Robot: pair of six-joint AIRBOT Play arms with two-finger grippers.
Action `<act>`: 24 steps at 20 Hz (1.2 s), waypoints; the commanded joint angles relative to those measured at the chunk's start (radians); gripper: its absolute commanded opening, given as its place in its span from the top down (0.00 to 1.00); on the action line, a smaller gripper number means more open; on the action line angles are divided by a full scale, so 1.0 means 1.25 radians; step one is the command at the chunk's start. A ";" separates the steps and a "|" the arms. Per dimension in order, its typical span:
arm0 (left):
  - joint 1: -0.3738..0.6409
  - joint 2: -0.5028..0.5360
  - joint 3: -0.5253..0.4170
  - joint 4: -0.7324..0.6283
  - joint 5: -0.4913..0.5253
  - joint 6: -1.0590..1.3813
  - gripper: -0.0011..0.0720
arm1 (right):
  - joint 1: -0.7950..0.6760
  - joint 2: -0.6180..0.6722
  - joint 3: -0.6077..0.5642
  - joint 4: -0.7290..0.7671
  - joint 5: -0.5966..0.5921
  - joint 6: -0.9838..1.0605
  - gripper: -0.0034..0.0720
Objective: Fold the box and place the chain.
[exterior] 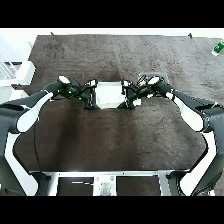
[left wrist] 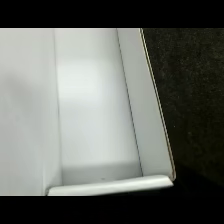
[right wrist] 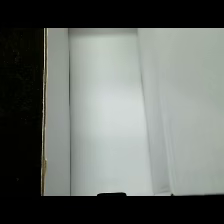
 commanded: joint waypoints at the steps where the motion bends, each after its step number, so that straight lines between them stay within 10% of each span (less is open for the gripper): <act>1: 0.000 -0.001 0.001 0.013 0.005 -0.020 0.02 | 0.000 0.000 0.000 0.000 0.000 0.000 0.22; 24: -0.007 -0.001 0.002 -0.006 0.027 -0.011 0.02 | 0.000 0.000 0.000 0.000 0.000 0.000 0.22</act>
